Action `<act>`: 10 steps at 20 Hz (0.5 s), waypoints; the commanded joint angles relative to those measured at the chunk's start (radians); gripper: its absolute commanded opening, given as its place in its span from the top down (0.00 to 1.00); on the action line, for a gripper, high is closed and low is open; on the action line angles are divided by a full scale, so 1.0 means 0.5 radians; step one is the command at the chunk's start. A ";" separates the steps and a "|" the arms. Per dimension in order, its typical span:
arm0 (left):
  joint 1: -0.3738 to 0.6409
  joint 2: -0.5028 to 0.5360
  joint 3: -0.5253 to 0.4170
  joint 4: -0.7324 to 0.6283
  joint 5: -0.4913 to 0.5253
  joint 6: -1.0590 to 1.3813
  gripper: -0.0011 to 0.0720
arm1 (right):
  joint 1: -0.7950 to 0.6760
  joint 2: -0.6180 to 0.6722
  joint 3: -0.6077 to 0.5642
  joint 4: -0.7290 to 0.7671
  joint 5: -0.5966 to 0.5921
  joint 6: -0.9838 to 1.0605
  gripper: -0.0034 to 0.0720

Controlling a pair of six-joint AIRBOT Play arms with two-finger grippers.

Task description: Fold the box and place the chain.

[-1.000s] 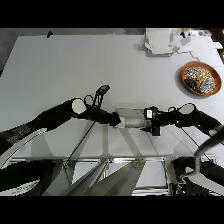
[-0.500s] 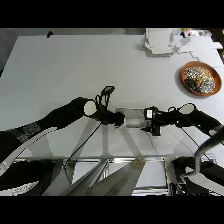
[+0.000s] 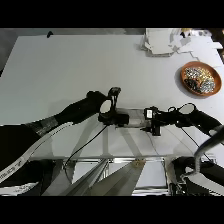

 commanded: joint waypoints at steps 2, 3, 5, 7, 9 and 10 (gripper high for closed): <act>-0.073 -0.134 0.220 0.256 -0.255 -0.354 0.43 | 0.000 0.000 -0.001 0.002 0.000 0.000 0.33; -0.083 -0.163 0.267 0.298 -0.317 -0.409 0.46 | 0.000 0.000 -0.001 0.001 0.001 0.000 0.33; -0.092 -0.213 0.320 0.310 -0.374 -0.506 0.46 | 0.000 0.000 -0.001 0.001 0.001 0.000 0.33; -0.098 -0.249 0.351 0.317 -0.375 -0.627 0.46 | 0.000 0.000 -0.001 0.002 0.000 0.000 0.33; -0.117 -0.272 0.376 0.364 -0.373 -0.672 0.46 | 0.000 0.000 -0.001 0.001 0.001 0.000 0.33; -0.120 -0.282 0.391 0.380 -0.374 -0.674 0.47 | 0.000 0.000 -0.001 0.001 0.000 0.000 0.33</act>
